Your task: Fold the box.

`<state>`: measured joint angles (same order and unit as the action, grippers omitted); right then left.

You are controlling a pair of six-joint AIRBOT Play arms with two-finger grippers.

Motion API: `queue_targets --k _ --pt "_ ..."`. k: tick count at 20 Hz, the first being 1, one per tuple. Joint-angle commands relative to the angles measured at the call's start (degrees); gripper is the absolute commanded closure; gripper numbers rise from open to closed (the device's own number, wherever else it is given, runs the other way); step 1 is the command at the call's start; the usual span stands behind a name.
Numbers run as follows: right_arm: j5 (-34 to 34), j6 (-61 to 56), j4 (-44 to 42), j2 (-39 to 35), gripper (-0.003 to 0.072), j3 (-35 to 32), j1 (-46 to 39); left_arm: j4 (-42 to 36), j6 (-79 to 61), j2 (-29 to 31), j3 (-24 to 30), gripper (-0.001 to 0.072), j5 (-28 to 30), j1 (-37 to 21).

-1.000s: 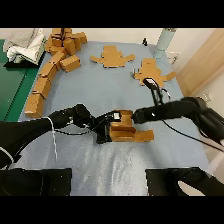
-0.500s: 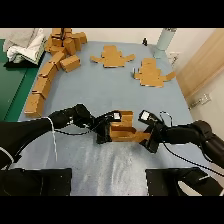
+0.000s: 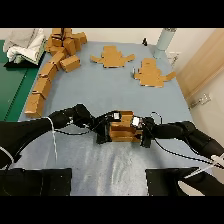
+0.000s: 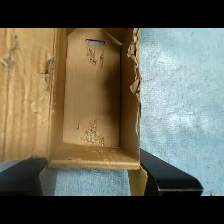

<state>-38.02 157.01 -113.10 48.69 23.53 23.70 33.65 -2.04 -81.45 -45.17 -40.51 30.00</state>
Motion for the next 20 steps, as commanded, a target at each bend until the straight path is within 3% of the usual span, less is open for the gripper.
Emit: queue_targets --k 1,9,10,11,12,14,17,19,20 --pt "1.53 8.04 -6.21 0.87 0.0467 -0.04 0.72 0.02 -0.02 0.00 -0.07 0.0265 -0.02 0.02" --pt "5.33 8.07 -6.14 2.56 0.0475 -0.02 4.98 0.02 -0.02 0.00 -0.07 0.0264 -0.02 0.02" --pt "5.29 8.04 -6.14 2.56 0.0383 -0.04 4.98 0.02 -0.02 0.00 -0.07 0.0264 0.00 0.02" --pt "5.16 8.04 -6.12 2.56 0.0161 -0.04 4.98 0.02 -0.02 0.00 -0.07 0.0264 0.00 0.02" --pt "5.03 8.04 -6.14 2.56 0.0016 -0.04 4.98 0.02 -0.02 0.00 -0.07 0.0265 0.00 0.02" --pt "5.03 8.04 -6.12 2.56 0.0015 -0.04 4.98 0.02 -0.02 0.00 -0.07 0.0265 -0.02 0.02" --pt "4.85 7.28 -5.38 2.32 0.0100 -0.02 4.87 0.02 -0.02 0.00 -0.07 0.0264 0.00 0.02" --pt "4.55 0.68 0.52 0.66 0.0425 -0.02 4.87 0.02 -0.02 0.00 -0.07 0.0265 0.00 0.02" --pt "4.48 -6.14 5.60 -0.76 0.0491 -0.02 4.87 0.02 -0.02 0.00 -0.07 0.0264 0.00 0.02"
